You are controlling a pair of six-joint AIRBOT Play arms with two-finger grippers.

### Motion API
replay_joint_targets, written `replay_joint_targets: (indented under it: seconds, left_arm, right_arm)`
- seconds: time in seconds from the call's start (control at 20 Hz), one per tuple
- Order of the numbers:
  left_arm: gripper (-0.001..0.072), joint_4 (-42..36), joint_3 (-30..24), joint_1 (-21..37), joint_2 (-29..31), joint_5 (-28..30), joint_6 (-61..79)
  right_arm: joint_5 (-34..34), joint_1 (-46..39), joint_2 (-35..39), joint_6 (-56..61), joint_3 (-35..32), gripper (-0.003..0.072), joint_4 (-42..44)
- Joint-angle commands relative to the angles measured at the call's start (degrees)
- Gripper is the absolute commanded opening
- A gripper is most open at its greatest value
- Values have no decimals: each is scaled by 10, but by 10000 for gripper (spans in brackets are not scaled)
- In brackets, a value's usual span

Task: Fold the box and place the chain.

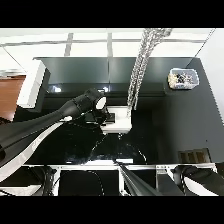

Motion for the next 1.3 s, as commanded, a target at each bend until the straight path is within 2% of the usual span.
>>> replay_joint_targets:
  seconds: [0.0,0.2,0.35,0.55,0.95,1.1,1.25]
  left_arm:
    - [25,0,0,0,0,2,0]
    - [25,0,0,0,0,2,0]
    - [25,0,0,0,0,2,0]
    - [25,0,0,0,0,2,0]
    - [25,0,0,0,0,2,0]
    - [25,0,0,0,0,3,0]
    - [25,0,0,0,0,3,0]
  right_arm:
    - [-12,36,-5,3,0,12,-50]
    - [5,39,-7,9,-14,12,-63]
    - [35,39,-7,9,-64,13,-64]
    - [36,39,-6,5,-137,13,-82]
    - [84,39,20,5,-193,13,-152]
    - [51,43,33,5,-251,13,-137]
    - [-37,68,33,2,-305,14,-95]
